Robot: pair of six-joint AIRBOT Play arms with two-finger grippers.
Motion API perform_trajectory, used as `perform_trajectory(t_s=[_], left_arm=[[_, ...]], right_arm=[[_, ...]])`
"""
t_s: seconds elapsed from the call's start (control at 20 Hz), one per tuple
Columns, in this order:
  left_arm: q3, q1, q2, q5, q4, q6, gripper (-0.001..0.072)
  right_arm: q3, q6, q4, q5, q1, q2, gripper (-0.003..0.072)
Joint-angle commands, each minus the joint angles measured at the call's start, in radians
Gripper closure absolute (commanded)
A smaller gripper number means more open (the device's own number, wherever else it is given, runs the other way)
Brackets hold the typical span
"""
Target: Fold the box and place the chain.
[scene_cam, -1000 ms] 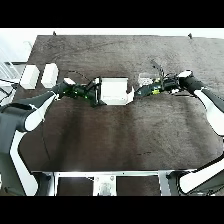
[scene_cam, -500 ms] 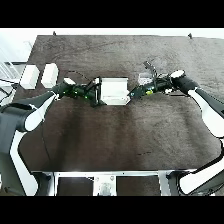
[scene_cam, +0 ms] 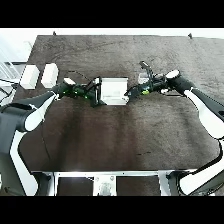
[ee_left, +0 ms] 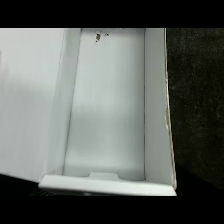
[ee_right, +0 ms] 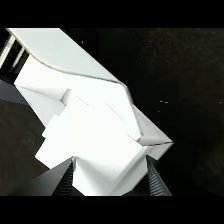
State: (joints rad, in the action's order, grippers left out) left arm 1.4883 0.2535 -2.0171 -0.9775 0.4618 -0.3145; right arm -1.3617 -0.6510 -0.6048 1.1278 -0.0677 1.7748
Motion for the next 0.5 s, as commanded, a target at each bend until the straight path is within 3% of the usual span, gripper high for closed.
perform_trajectory(t_s=[0.0, 0.45], left_arm=[[0.000, 0.000, 0.000, 0.000, 0.000, 0.000, 0.0241], [0.000, 0.000, 0.000, 0.000, 0.000, 0.000, 0.0241]], right_arm=[[-0.001, -0.061, -0.014, -0.009, -0.018, 0.000, 0.0159], [-0.045, -0.294, -0.223, -0.117, -0.090, 0.000, 0.0160]])
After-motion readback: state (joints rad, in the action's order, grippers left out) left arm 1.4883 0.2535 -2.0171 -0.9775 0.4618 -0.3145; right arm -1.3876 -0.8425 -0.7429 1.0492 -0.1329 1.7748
